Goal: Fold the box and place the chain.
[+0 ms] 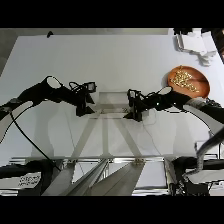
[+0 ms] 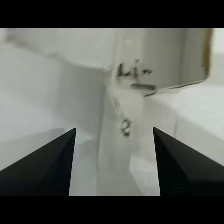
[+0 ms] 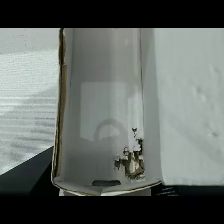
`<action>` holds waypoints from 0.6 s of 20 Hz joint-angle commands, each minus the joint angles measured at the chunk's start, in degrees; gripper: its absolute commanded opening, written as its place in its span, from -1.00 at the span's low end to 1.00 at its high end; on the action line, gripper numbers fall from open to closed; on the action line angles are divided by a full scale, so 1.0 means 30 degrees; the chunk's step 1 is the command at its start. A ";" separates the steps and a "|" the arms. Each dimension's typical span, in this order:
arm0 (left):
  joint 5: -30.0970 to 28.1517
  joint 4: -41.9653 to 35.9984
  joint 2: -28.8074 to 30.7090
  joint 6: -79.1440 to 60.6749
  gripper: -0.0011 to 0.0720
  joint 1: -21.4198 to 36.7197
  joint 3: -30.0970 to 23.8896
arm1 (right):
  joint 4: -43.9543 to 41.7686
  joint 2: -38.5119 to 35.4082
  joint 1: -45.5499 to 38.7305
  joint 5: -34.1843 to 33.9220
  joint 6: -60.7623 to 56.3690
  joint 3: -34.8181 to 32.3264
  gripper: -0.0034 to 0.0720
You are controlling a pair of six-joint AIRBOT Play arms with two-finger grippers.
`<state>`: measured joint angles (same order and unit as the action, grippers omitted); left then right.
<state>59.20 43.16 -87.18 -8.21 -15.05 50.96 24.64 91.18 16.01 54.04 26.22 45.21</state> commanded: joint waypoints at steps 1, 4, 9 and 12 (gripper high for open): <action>0.1086 -0.1421 -0.0401 -0.3483 0.39 -0.0255 -0.0102 | -0.0007 0.0007 -0.0007 0.0007 -0.0007 0.0007 0.15; 0.1486 -0.1545 -0.0401 -0.3621 0.02 -0.0255 -0.0102 | -0.0007 0.0007 -0.0007 0.0000 -0.0007 0.0007 0.15; 0.1537 -0.2696 -0.0408 -0.3942 -0.06 -0.0255 -0.0102 | -0.0007 0.0007 -0.0007 0.0007 -0.0015 0.0007 0.15; 0.1428 -0.3104 -0.0408 -0.5064 -0.62 -0.0262 -0.0102 | -0.0007 0.0007 -0.0007 0.0000 -0.0007 0.0015 0.15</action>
<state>63.48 35.75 -88.36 -20.80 -15.81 50.68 24.64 91.18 15.99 53.93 26.20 45.21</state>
